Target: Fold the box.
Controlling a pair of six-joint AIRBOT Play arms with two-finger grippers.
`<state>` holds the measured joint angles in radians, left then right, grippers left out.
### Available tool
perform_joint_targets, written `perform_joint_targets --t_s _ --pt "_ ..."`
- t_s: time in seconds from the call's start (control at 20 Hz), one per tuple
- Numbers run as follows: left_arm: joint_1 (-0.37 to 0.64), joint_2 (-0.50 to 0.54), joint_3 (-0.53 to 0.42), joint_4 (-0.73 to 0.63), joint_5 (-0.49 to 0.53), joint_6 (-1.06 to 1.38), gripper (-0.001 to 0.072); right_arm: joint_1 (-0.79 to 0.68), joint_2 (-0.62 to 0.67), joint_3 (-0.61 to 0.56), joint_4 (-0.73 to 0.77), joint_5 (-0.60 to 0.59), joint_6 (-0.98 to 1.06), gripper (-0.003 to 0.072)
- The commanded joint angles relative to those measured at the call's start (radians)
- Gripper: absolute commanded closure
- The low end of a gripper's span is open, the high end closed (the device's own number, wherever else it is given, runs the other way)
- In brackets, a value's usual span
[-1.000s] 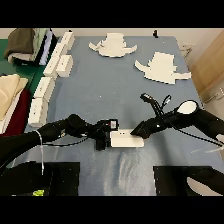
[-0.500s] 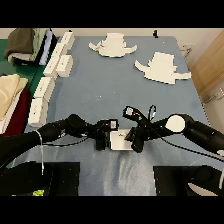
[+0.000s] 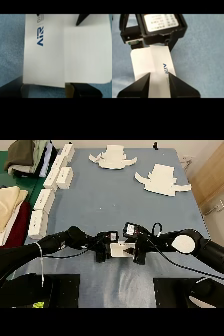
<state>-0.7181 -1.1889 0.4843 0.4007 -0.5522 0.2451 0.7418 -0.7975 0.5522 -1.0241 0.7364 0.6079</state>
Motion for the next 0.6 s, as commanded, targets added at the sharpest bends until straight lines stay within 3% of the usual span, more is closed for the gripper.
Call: perform_joint_targets --t_s 0.0,0.1,0.3,0.55 --pt "0.001 0.000 0.000 0.000 0.001 0.000 0.0182 0.002 -0.005 0.001 -0.041 -0.007 -0.094 0.0279" --pt "0.001 0.000 0.000 0.000 0.000 0.000 0.0182 0.011 -0.016 0.001 -0.039 -0.006 -0.132 0.0209" --pt "0.001 0.000 0.000 0.000 0.000 0.000 0.0181 0.058 -0.032 0.001 -0.052 0.002 -0.157 0.0159" --pt "0.001 0.000 0.000 0.000 0.000 0.000 0.0181 0.071 -0.080 0.001 -0.137 -0.029 -0.157 0.0159"
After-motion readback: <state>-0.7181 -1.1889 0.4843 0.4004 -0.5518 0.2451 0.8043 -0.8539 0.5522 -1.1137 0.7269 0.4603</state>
